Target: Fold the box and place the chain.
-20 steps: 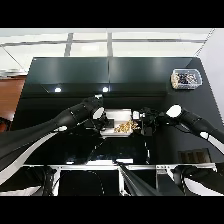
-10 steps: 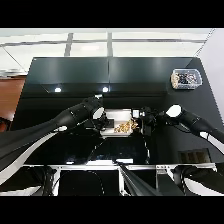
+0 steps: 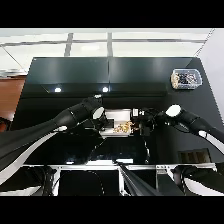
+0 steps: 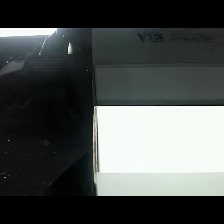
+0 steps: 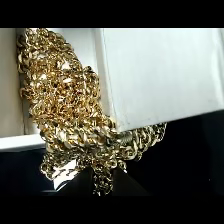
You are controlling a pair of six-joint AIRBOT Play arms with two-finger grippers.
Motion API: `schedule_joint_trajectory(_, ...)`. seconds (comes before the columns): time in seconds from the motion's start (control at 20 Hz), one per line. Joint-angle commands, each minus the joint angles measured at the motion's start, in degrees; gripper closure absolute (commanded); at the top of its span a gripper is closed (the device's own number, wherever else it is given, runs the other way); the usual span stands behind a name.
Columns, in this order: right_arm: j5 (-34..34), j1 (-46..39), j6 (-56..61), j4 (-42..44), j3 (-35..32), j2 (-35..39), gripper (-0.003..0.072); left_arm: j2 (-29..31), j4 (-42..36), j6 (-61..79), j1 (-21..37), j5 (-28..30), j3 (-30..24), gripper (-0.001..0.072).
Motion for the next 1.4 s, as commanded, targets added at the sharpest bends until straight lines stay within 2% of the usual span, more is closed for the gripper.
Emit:
schedule_joint_trajectory(0.0,0.2,0.0,5.4,-2.6,0.0,1.0,0.0676,0.0,0.0,0.1,0.0,0.3,0.0,0.0680)
schedule_joint_trajectory(0.15,0.3,-1.4,18.2,-6.6,0.0,5.0,0.0676,0.0,0.0,0.1,0.0,0.3,0.0,0.0680)
schedule_joint_trajectory(0.3,1.7,-3.7,30.5,-8.9,0.2,12.7,0.0676,0.0,0.0,0.1,0.0,0.3,0.0,0.0680)
schedule_joint_trajectory(0.5,8.2,-6.6,42.6,-8.9,3.5,22.9,0.0676,0.0,0.0,0.1,0.0,0.3,0.0,0.0680)
schedule_joint_trajectory(0.65,15.2,-6.8,47.5,-6.5,9.3,27.4,0.0676,0.0,0.0,0.1,0.0,0.3,0.0,0.0680)
schedule_joint_trajectory(0.8,19.4,-6.7,48.2,5.0,16.1,28.2,0.0676,0.0,0.0,0.1,0.0,0.3,0.0,0.0680)
schedule_joint_trajectory(0.95,18.1,-6.6,48.2,14.4,17.2,27.9,0.0675,0.0,0.0,0.1,0.0,0.4,0.0,0.0680)
schedule_joint_trajectory(1.15,17.9,-2.8,49.5,14.3,14.3,24.9,0.0672,0.0,0.0,0.1,0.0,0.4,0.0,0.0680)
schedule_joint_trajectory(1.35,14.9,0.4,49.6,11.9,10.7,18.8,0.0669,0.0,0.0,0.1,0.0,0.3,0.0,0.0680)
